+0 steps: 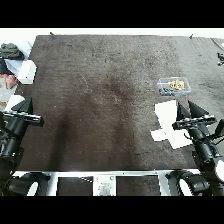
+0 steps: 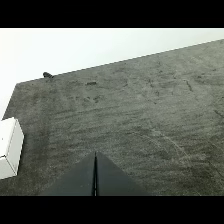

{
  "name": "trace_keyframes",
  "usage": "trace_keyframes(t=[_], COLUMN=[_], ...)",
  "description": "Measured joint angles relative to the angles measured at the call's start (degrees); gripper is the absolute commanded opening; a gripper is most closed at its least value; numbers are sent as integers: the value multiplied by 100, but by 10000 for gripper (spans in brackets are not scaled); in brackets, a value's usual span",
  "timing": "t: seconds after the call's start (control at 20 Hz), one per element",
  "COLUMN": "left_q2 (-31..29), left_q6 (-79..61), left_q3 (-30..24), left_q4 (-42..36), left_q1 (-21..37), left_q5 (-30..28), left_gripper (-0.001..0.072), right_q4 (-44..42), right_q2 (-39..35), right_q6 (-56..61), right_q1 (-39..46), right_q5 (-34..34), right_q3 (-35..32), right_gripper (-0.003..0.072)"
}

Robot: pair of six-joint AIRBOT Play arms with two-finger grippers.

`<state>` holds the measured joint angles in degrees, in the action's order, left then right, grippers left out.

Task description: Fold the box and place the chain.

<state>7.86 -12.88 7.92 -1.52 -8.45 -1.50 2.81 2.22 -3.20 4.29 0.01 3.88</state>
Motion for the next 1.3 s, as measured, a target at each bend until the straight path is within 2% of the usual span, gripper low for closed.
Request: trace_keyframes(t=[0.4, 0.6, 0.75, 0.9, 1.0, 1.05, 1.2, 1.3], left_q2=[0, 0, 0, 0, 0, 0, 0, 0], left_q6=[0, 0, 0, 0, 0, 0, 0, 0], left_q3=[0, 0, 0, 0, 0, 0, 0, 0], left_q4=[0, 0, 0, 0, 0, 0, 0, 0], left_q1=[0, 0, 0, -2, 0, 0, 0, 0], left_q5=[2, 0, 0, 0, 2, 2, 0, 0], left_gripper=[11, 11, 11, 11, 11, 11, 11, 11], right_q4=[0, -2, -151, -256, -308, -293, 387, 1252], right_q2=[0, 149, 776, 1884, 2813, 3303, 4636, 5416], right_q6=[2, 7, 48, 81, 195, 361, 1309, 2302], right_q1=[0, 0, 0, 133, 470, 743, 1738, 2492], right_q5=[2, -197, -431, -446, -17, 426, 2221, 3574], right_q3=[15, 306, 903, 1661, 2205, 2492, 3316, 3991], right_gripper=[387, 387, 386, 386, 387, 387, 388, 388])
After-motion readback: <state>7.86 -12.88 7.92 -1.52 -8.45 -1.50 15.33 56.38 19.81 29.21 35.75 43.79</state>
